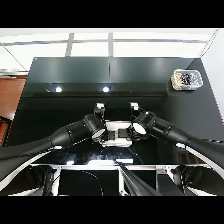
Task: Fold the box and place the chain.
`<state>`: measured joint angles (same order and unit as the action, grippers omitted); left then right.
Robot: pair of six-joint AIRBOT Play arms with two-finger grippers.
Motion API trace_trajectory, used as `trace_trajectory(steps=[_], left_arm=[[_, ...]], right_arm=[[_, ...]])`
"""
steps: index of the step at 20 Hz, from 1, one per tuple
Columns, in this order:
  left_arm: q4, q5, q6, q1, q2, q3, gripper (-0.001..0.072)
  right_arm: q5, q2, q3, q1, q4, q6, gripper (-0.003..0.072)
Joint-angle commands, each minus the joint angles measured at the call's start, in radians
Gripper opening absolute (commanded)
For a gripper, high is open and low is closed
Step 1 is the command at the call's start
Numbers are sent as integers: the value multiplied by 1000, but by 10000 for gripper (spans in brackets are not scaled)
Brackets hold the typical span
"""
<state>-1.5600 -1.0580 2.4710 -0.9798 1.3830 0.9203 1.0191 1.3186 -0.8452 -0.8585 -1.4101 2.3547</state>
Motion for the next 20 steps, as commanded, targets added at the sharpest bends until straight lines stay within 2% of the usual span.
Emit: trace_trajectory(steps=[1, 4, 5, 6, 7, 11, 15, 18, 20], left_arm=[[-5, 0, -3, 1, 0, 0, 29], [-5, 2, -3, 1, 0, 0, 29], [-5, 0, -3, 1, 0, 0, 29], [-5, 0, -3, 1, 0, 0, 29], [-6, 0, -3, 1, 0, 0, 29], [0, 1, -3, 1, 0, 0, 29], [0, 2, -3, 1, 0, 0, 29], [-3, 4, -3, 1, 1, 0, 29], [-6, 10, -3, 1, 1, 0, 29]], right_arm=[[-23, 8, -2, -21, -5, -5, 16], [-17, 8, -2, -21, -5, -6, 17], [-17, 8, -3, -21, -5, -6, 58], [-16, 7, -5, -20, -5, -6, 281], [-7, 5, -11, -18, -6, -8, 389], [79, -42, -55, -18, -8, -120, 386], [213, -223, -67, -9, -50, -249, 386], [347, -414, -66, 13, -298, -239, 386], [358, -497, -37, 38, -588, -151, 385]])
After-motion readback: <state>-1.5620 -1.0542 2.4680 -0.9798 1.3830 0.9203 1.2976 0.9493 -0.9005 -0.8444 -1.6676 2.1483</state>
